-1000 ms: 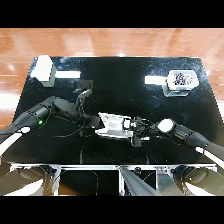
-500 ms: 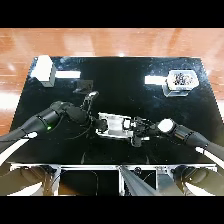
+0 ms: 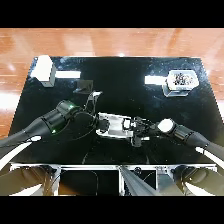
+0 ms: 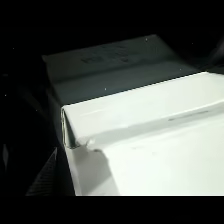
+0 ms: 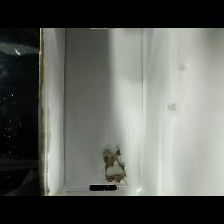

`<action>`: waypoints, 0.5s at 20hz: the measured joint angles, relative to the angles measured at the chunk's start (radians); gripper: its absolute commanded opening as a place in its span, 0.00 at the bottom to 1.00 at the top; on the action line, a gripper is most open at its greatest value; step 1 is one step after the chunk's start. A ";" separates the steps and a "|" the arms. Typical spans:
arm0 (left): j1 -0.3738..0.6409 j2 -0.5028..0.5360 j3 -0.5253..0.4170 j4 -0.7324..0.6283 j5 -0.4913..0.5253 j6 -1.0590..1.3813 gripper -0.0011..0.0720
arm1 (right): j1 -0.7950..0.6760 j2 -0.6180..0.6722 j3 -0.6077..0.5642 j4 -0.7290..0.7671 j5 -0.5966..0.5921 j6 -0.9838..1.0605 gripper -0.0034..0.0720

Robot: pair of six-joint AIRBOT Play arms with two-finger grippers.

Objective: Fold the box and place the chain.

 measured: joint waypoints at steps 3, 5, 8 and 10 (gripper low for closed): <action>-0.004 0.000 0.002 0.014 0.001 -0.013 0.84 | 0.000 0.000 0.000 0.000 0.000 0.000 0.62; -0.005 0.000 0.003 0.019 0.002 -0.016 0.84 | 0.000 0.000 0.000 0.000 0.000 0.000 0.62; -0.006 0.000 0.002 0.022 0.002 -0.018 0.84 | 0.000 0.000 0.000 -0.001 0.000 0.000 0.62; -0.006 0.000 0.002 0.022 0.002 -0.020 0.83 | 0.000 0.000 0.000 -0.001 0.000 0.000 0.62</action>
